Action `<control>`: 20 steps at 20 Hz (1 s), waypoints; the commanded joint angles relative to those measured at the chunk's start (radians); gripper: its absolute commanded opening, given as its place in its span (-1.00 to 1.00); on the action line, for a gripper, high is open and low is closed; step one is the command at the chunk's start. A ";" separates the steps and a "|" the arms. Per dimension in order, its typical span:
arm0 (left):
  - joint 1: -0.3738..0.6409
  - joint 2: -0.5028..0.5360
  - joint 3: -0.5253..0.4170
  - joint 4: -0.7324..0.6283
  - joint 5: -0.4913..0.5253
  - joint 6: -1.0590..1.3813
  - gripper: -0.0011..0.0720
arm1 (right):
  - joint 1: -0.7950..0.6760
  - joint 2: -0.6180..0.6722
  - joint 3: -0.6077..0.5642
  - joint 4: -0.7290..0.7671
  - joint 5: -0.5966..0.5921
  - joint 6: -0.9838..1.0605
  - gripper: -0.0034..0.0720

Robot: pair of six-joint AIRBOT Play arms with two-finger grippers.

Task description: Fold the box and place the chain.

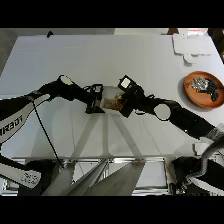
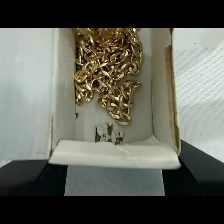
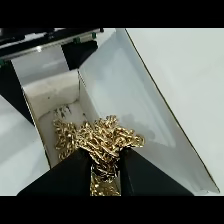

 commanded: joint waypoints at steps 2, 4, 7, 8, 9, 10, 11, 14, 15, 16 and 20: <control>0.000 0.000 0.000 0.000 0.000 0.000 0.06 | 0.041 -0.001 0.001 -0.001 -0.043 0.013 -0.88; 0.000 0.000 0.000 0.000 0.000 0.000 0.06 | 0.049 -0.001 0.002 -0.011 -0.055 0.011 -0.43; 0.000 0.000 0.000 0.000 0.000 0.000 0.06 | 0.048 -0.001 0.035 -0.019 -0.011 0.013 -0.06; 0.000 0.000 0.000 0.000 0.000 0.000 0.06 | 0.048 -0.001 0.064 -0.044 0.041 0.013 -0.06; 0.000 0.000 0.000 0.000 0.000 0.000 0.06 | 0.043 -0.001 0.095 -0.076 0.096 0.014 -0.07; 0.000 0.000 0.000 0.000 0.000 0.000 0.06 | 0.033 -0.001 0.133 -0.095 0.158 0.019 -0.08; 0.000 0.000 0.000 0.000 0.000 0.000 0.06 | 0.015 -0.001 0.172 -0.108 0.209 0.050 -0.18; 0.000 0.000 0.000 0.000 0.000 0.000 0.06 | -0.078 -0.030 0.290 -0.127 0.308 0.238 -0.24; 0.000 0.000 0.000 0.000 0.000 0.000 0.06 | -0.120 -0.060 0.328 -0.127 0.342 0.320 -0.24; 0.000 0.000 0.000 0.000 0.000 0.000 0.06 | -0.161 -0.100 0.371 -0.128 0.388 0.397 -0.24; 0.000 0.000 0.000 0.000 0.000 0.000 0.06 | -0.245 -0.301 0.565 -0.093 0.672 0.511 -0.51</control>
